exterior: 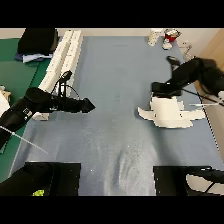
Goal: Fold the box.
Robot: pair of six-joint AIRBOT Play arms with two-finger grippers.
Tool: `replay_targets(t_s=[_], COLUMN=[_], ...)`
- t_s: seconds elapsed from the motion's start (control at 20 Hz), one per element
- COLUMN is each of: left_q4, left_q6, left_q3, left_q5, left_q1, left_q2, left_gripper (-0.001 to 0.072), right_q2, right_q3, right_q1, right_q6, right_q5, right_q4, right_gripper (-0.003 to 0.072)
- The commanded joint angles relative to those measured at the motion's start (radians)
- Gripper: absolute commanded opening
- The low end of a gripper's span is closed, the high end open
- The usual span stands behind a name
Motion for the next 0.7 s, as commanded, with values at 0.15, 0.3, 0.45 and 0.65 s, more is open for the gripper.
replay_targets(t_s=[0.15,0.3,0.45,0.65], left_q4=[-0.141,-0.14,-0.14,-0.14], left_q6=[0.0,0.0,0.0,0.0], left_q3=[0.001,0.001,0.001,0.001], left_q5=[-0.094,-0.118,-0.126,-0.125], left_q1=[0.0,0.0,0.0,0.0], left_q2=[0.0,0.0,0.0,0.0], left_gripper=[0.0524,0.0524,0.0524,0.0524], right_q2=[-0.058,-0.165,-0.257,-0.357], right_q3=[0.053,0.053,0.057,0.115], right_q1=[-0.572,-0.773,-0.857,-0.865], right_q6=[-0.203,-0.39,-0.518,-0.576], right_q5=[-0.181,-0.209,-0.236,-0.27], right_q4=[-0.077,0.142,0.208,0.226], right_gripper=[0.0355,0.0447,0.0447,0.0447])
